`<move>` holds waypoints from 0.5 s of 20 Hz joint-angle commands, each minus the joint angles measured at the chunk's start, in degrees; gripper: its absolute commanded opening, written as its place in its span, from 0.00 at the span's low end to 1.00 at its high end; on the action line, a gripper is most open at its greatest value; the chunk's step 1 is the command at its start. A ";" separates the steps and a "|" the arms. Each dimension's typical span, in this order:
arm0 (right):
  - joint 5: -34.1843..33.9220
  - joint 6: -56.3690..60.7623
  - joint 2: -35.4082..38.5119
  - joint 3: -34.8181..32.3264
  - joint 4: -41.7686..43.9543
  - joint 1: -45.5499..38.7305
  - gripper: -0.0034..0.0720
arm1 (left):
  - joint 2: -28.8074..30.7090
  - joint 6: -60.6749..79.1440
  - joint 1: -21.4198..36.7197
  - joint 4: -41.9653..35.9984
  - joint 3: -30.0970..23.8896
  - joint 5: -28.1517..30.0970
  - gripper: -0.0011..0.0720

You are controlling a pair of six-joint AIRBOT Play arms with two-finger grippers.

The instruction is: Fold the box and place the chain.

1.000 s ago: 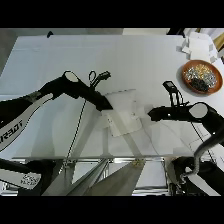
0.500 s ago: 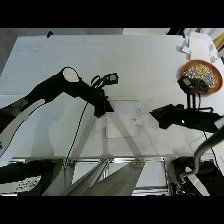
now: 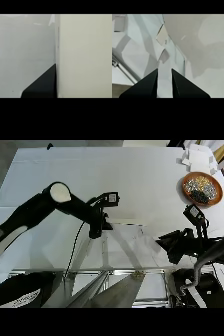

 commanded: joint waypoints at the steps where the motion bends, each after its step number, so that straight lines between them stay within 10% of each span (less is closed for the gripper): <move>1: -0.20 0.09 0.72 0.04 -0.33 0.02 0.31 | 5.22 1.70 -1.42 -0.79 -9.55 14.19 0.01; 10: -5.64 -0.11 0.70 -0.02 -0.39 0.02 0.31 | -5.86 32.89 0.13 -17.88 -13.81 21.66 0.02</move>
